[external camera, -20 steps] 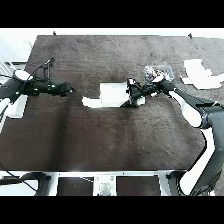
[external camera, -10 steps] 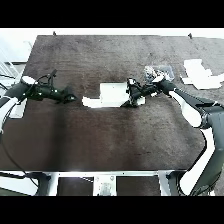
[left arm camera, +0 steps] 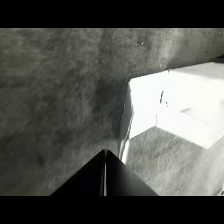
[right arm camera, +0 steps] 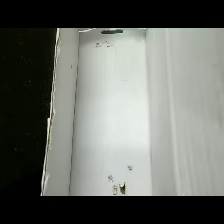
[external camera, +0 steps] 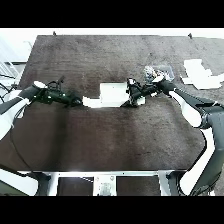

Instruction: Fold the box and place the chain.

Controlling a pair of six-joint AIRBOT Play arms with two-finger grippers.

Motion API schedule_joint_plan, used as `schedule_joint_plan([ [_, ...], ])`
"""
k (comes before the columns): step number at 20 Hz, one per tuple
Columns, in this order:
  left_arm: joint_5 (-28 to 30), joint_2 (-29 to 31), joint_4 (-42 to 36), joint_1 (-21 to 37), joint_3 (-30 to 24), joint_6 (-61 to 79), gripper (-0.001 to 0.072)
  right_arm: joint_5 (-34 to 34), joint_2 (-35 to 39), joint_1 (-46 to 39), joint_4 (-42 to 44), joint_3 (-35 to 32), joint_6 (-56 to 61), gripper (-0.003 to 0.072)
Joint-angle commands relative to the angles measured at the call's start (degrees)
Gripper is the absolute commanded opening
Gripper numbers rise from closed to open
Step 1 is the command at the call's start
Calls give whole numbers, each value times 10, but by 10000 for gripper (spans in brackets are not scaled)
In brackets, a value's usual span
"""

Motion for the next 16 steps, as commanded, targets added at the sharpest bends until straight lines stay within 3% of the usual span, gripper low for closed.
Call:
schedule_joint_plan([
  [1, 22, -16, -34, -26, 1, 5, 16, 0, 0, 0, 0, 0, 0, 587],
  [9, 19, -20, -137, -47, 3, 40, 16, 0, 0, 0, 0, 0, 0, 587],
  [14, -13, -20, -138, -47, 42, 40, 21, 0, 0, 0, 0, 0, 0, 587],
  [15, -16, -20, -137, -48, 44, 40, 66, 0, 0, 0, 0, 0, 0, 587],
  [16, -20, -20, -136, -50, 44, 40, 252, 0, 0, 0, 0, 0, 0, 587],
])
